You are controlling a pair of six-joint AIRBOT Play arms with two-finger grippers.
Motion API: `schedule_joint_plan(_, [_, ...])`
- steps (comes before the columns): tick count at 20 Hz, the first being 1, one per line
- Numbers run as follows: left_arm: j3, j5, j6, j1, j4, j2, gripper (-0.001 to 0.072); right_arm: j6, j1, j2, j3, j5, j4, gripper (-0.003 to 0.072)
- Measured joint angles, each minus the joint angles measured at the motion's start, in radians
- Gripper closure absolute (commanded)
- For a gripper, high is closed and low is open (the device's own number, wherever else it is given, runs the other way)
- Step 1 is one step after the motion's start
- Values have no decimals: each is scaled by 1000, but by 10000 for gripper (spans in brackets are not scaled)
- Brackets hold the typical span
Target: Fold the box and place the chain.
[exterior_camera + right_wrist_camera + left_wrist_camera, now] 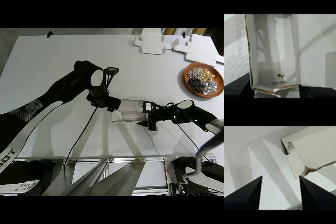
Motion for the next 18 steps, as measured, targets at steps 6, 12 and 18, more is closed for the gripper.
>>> schedule_joint_plan(6, [-56,98,-48,-12,-37,-19,192,0,0,0,0,0,0,281])
schedule_joint_plan(12, [-64,169,-129,-33,-38,-69,194,0,0,0,0,0,0,281])
schedule_joint_plan(18, [-65,192,-181,-57,8,-105,226,0,0,0,0,0,0,281])
